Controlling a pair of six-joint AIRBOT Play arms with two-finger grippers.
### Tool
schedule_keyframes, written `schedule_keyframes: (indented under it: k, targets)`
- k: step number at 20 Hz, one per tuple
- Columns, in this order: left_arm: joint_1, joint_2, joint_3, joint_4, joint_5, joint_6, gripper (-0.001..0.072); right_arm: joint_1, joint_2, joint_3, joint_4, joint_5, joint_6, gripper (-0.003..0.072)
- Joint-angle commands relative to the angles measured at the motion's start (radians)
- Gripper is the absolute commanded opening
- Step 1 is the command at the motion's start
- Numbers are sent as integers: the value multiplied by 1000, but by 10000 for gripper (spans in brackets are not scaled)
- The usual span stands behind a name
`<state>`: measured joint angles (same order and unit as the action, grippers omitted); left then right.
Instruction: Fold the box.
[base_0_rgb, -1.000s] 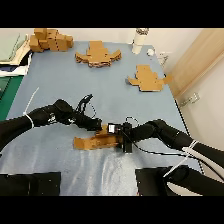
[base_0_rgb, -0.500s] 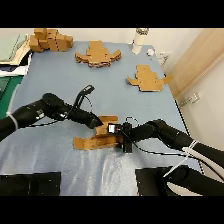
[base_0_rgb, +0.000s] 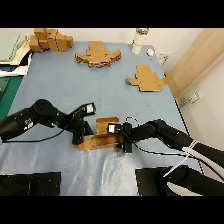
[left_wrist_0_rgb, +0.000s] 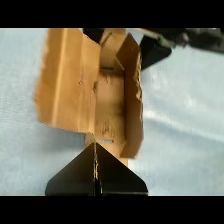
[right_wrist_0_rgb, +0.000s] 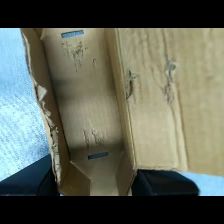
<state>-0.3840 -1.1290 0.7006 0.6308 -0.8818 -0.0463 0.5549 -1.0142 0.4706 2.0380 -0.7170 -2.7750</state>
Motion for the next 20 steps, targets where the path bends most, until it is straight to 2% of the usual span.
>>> schedule_keyframes:
  k: [1, 2, 7, 10, 13, 14, 15, 16, 18, 19, 20]
  targets:
    - [-1, 17, -86, 20, 37, 130, 548, 0, -1, 0, 0, 0, 0, 501]
    - [-2, 17, -101, 21, 48, 130, 659, 0, -1, 0, 0, 0, 0, 501]
    - [-2, 17, -108, 50, 57, 127, 660, 0, -1, 0, 0, 0, 0, 501]
    - [-26, 17, -111, 0, 42, 109, 659, 0, -1, 0, 0, 0, 0, 501]
    - [-64, -5, -124, -41, 89, 109, 657, 0, -1, 0, 0, 0, 0, 501]
    - [-66, -19, -124, -47, 102, 106, 639, 0, -1, 0, 0, 0, 0, 501]
    - [-66, -29, -124, -53, 111, 105, 528, 0, -1, 0, 0, 0, 0, 501]
    - [-65, -33, -124, -52, 115, 105, 458, 0, -1, 0, 0, 0, 0, 502]
    - [-65, -34, -124, -55, 124, 106, 460, 0, -1, 0, 0, 0, 0, 501]
    - [-65, -34, -124, -56, 129, 106, 390, 0, -1, 0, 0, 0, 0, 501]
    - [-65, -34, -124, -57, 130, 106, 280, 0, -1, 0, 0, 0, 0, 501]
